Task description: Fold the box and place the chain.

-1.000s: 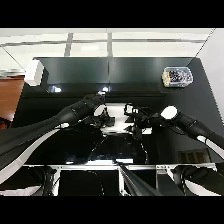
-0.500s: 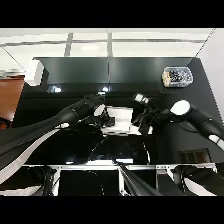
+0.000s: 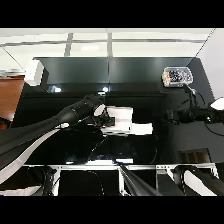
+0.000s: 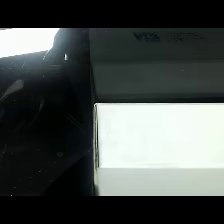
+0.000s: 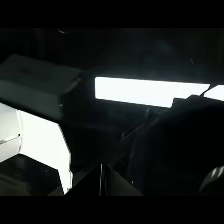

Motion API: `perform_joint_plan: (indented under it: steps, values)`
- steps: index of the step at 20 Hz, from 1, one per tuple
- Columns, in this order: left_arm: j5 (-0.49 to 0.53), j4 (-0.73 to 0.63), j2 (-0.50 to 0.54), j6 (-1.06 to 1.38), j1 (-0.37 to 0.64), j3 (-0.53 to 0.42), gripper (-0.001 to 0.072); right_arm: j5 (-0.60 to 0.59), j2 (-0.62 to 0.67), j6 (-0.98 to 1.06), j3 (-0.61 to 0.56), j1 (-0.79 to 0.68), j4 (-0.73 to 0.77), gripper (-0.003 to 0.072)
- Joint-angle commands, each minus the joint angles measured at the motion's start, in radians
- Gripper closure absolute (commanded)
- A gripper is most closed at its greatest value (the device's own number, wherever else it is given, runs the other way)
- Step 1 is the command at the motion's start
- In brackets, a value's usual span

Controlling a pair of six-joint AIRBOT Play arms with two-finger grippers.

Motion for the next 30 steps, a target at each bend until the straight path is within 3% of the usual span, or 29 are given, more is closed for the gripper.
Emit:
perform_joint_plan:
  steps: [1,5,10,13,14,15,16,20,22,25,26,27,30]
  values:
    - [0.002,0.000,-0.001,0.000,0.001,0.001,0.0684,0.019,-0.018,0.111,-0.080,-0.028,0.013,0.0670]
    - [0.001,0.000,-0.001,0.000,0.001,0.001,0.0684,-0.009,-0.106,0.092,-0.126,0.101,0.067,0.0670]
    - [0.001,0.000,-0.001,0.000,0.001,0.001,0.0684,-0.096,-0.193,-0.178,-0.116,0.276,0.378,0.0670]
    - [0.000,0.000,-0.001,0.000,0.001,0.001,0.0684,-0.054,-0.193,-0.199,-0.060,0.287,0.391,0.0664]
    - [0.000,0.000,-0.001,0.000,0.001,0.001,0.0684,-0.036,-0.193,-0.198,-0.043,0.288,0.384,0.0459]
    - [0.000,0.000,-0.001,0.000,0.001,0.001,0.0684,-0.018,-0.193,-0.198,-0.029,0.288,0.387,0.0115]
    - [-0.001,0.000,-0.001,0.000,0.001,0.001,0.0684,-0.002,-0.193,-0.198,-0.016,0.290,0.393,0.0070]
    - [0.000,0.000,-0.001,0.000,0.001,0.001,0.0684,0.000,-0.193,-0.176,0.012,0.346,0.443,0.0080]
    - [0.000,0.000,-0.001,0.000,0.001,0.001,0.0684,-0.040,-0.193,-0.102,0.019,0.400,0.438,0.0156]
    - [-0.001,0.000,-0.001,0.000,0.001,0.001,0.0684,-0.120,-0.193,-0.024,0.026,0.480,0.423,0.0158]
    - [-0.001,0.000,-0.001,0.000,0.001,0.001,0.0684,-0.145,-0.193,0.011,0.040,0.510,0.380,0.0286]
    - [-0.001,0.000,-0.001,0.000,0.001,0.001,0.0684,-0.162,-0.193,0.060,0.056,0.537,0.320,0.0364]
    - [0.000,0.000,-0.001,0.000,0.001,0.001,0.0684,-0.178,-0.193,0.209,0.116,0.607,0.134,0.0382]
